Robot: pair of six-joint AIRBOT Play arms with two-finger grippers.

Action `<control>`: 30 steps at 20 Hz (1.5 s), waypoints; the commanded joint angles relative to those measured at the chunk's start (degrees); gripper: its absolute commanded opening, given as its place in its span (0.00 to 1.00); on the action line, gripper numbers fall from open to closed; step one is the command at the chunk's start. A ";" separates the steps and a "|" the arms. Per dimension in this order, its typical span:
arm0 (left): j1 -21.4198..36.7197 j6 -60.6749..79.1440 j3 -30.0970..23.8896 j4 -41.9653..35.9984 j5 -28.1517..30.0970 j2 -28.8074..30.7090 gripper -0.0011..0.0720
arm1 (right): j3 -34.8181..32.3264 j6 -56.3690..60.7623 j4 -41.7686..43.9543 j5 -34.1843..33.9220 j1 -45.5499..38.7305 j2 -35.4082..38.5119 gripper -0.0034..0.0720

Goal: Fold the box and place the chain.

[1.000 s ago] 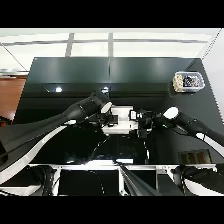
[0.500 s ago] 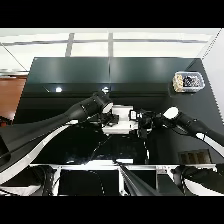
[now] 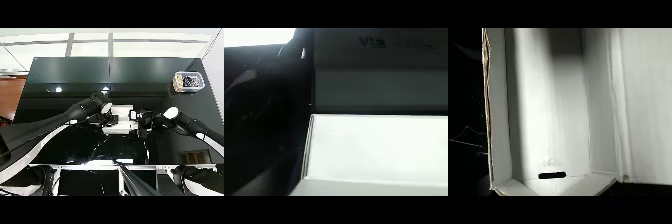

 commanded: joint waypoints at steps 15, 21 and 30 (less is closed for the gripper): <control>0.13 -1.14 -0.13 -0.57 0.33 0.74 0.52 | 0.02 0.00 0.00 0.02 0.07 -0.02 0.22; 0.13 -1.03 -0.15 -0.42 0.31 0.83 0.06 | 0.02 0.00 0.00 0.02 0.07 -0.02 0.22; 0.63 -1.03 -0.15 0.07 0.33 0.83 0.06 | 0.04 4.44 -7.37 2.21 -0.70 6.25 0.90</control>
